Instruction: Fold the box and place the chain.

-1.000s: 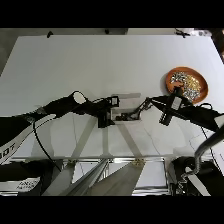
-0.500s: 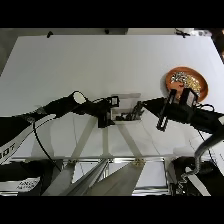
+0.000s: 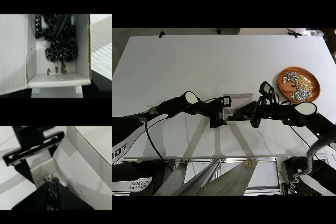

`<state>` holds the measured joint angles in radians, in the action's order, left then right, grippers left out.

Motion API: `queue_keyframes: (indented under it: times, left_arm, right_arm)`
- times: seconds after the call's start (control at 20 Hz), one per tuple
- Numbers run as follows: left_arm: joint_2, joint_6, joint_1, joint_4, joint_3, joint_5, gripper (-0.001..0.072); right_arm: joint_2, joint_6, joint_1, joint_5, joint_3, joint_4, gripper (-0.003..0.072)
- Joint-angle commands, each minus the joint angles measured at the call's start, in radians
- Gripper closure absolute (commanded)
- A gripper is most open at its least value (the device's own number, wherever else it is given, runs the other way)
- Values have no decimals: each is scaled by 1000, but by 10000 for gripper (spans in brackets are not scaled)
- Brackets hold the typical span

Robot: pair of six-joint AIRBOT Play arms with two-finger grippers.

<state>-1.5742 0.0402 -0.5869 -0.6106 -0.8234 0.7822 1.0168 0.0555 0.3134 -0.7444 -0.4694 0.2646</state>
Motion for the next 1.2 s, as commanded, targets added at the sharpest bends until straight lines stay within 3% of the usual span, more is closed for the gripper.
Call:
queue_keyframes:
  times: [0.0, 0.1, 0.25, 0.45, 0.55, 0.65, 0.9, 1.0, 1.15]
  left_arm:
    - [0, 0, 0, 0, 0, 0, 538]
    - [0, 0, 0, 0, 0, 0, 538]
    - [0, 0, 0, 0, 0, 0, 538]
    - [0, 0, 0, 0, 0, 0, 538]
    - [0, 0, -1, 0, 0, 0, 538]
    - [0, 0, -1, 0, 0, 0, 538]
    - [0, 0, 0, 0, 0, 0, 538]
    - [0, 0, 0, 0, 0, 0, 538]
    - [0, 0, 0, 0, 0, 0, 538]
  right_arm:
    - [64, 77, 33, 124, 0, -33, 436]
    - [61, 116, 33, 119, 0, -35, 390]
    - [11, 128, -12, 39, -2, -31, 383]
    - [-130, 63, -264, -147, -2, -8, 394]
    - [-142, -9, -361, -157, -2, -3, 455]
    - [-115, -99, -399, -158, -2, 76, 464]
    - [27, -355, -379, -183, -2, 430, 443]
    - [87, -484, -328, -183, -2, 472, 340]
    - [160, -525, -241, -128, -2, 464, 323]
